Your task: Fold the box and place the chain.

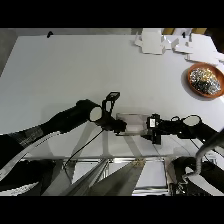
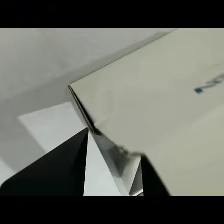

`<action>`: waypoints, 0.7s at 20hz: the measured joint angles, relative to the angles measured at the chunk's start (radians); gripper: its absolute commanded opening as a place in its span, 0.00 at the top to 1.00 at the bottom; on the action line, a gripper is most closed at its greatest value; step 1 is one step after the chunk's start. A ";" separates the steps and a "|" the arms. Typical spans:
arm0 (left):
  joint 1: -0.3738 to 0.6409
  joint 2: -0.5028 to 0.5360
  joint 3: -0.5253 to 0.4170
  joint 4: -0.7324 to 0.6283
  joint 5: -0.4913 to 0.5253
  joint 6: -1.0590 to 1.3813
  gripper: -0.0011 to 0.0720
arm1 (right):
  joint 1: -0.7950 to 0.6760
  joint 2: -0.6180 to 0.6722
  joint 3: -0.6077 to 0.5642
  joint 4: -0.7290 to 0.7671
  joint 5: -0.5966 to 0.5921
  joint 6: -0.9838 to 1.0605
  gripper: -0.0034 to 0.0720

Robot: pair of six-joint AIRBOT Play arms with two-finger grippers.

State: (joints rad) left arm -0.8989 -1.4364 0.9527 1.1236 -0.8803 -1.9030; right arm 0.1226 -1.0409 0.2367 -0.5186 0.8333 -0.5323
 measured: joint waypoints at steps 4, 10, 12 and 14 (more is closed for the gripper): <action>-0.026 -0.053 0.080 0.126 -0.100 -0.204 0.56 | 0.000 0.000 0.000 0.000 0.000 0.000 0.21; -0.075 -0.131 0.196 0.245 -0.175 -0.376 0.64 | 0.000 0.000 0.000 0.000 0.000 0.000 0.21; -0.087 -0.160 0.227 0.265 -0.204 -0.396 0.64 | 0.000 0.000 0.000 0.000 0.000 0.000 0.21; -0.097 -0.181 0.245 0.277 -0.231 -0.419 0.65 | 0.000 0.000 0.000 0.000 0.000 0.000 0.21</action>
